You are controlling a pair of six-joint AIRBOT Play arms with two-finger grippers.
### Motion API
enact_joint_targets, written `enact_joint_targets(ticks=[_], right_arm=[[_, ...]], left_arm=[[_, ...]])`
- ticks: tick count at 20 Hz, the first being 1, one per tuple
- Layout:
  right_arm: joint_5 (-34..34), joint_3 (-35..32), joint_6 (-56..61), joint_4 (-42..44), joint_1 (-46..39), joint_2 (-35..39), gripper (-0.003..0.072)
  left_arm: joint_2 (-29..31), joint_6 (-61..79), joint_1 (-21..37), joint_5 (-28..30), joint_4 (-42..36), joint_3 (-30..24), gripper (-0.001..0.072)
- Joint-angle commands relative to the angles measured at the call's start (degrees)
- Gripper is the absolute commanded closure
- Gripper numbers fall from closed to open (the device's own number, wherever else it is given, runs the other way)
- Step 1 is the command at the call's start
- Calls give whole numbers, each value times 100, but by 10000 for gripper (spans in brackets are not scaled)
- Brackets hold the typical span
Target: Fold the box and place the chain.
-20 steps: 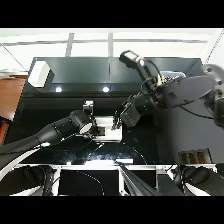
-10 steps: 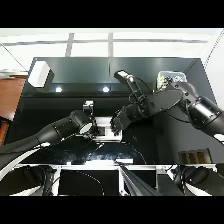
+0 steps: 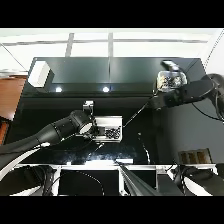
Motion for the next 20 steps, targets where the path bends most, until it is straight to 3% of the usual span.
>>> enact_joint_targets(ticks=[1, 6, 12, 13, 16, 18, 20], right_arm=[[1543, -870, 796, -321, -866, -61, -22], [2800, -562, 2114, -216, -848, -1261, -21], [2822, 238, 2055, -240, -791, -2439, -8], [2804, 343, 2057, -234, -791, -2557, 75], [2859, 413, 2057, -83, -791, -2741, 87], [2922, 413, 2055, -7, -789, -2771, 227], [3012, 413, 2055, -4, -789, -2771, 270]], left_arm=[[-2, 2, 2, 4, 2, 7, 678], [-2, 2, 0, 0, 0, 7, 678], [-2, 2, 2, -2, -2, 7, 678], [-2, 2, 2, 0, -2, 7, 678], [-2, 2, 2, 0, -4, 7, 678], [-2, 2, 2, 0, -2, 7, 678], [-2, 2, 2, 0, -2, 7, 678]])
